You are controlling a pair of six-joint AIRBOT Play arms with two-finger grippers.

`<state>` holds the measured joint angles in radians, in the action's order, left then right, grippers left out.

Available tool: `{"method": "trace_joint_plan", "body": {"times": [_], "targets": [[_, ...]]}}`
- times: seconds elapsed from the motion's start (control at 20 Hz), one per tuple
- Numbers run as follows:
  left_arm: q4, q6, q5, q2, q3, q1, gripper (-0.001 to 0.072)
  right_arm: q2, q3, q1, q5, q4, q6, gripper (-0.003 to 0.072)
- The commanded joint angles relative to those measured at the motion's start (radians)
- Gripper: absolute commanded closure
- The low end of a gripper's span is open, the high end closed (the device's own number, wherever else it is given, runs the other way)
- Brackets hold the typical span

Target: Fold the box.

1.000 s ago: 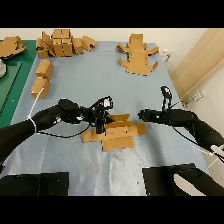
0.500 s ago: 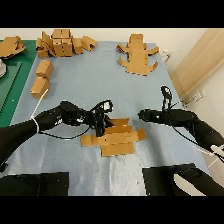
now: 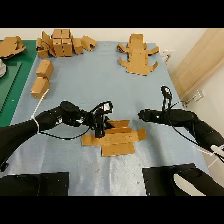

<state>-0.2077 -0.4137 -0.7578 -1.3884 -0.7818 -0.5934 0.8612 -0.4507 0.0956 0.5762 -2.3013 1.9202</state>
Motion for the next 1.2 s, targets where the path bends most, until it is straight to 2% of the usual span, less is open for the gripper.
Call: {"method": "trace_joint_plan", "body": {"times": [0.0, 0.2, 0.35, 0.5, 0.6, 0.75, 0.95, 1.15], "targets": [[-0.053, 0.044, -0.011, -0.001, 0.001, 0.001, 0.0696, 0.000, -0.001, 0.000, -0.001, 0.000, 0.000, 0.0684], [-0.063, 0.048, -0.012, -0.001, 0.000, 0.001, 0.0696, -0.008, -0.001, 0.000, 0.004, 0.000, 0.022, 0.0685], [-0.063, 0.048, -0.001, -0.001, 0.000, 0.003, 0.0696, -0.066, -0.001, 0.005, 0.040, 0.004, 0.062, 0.0686], [-0.062, 0.048, 0.006, -0.001, 0.000, 0.003, 0.0696, -0.177, -0.001, 0.067, 0.175, 0.026, 0.147, 0.0686], [-0.062, 0.048, 0.006, -0.001, 0.000, 0.003, 0.0696, -0.239, -0.001, 0.144, 0.256, 0.097, 0.149, 0.0686], [-0.062, 0.048, 0.006, -0.001, 0.000, 0.002, 0.0696, -0.305, -0.001, 0.333, 0.340, 0.277, 0.149, 0.0686], [-0.062, 0.048, 0.006, -0.001, 0.000, 0.003, 0.0696, -0.376, 0.004, 0.676, 0.465, 0.487, 0.122, 0.0686], [-0.062, 0.048, 0.006, -0.001, 0.000, 0.002, 0.0696, -0.414, 0.119, 0.977, 0.393, 0.660, 0.123, 0.0670]]}}
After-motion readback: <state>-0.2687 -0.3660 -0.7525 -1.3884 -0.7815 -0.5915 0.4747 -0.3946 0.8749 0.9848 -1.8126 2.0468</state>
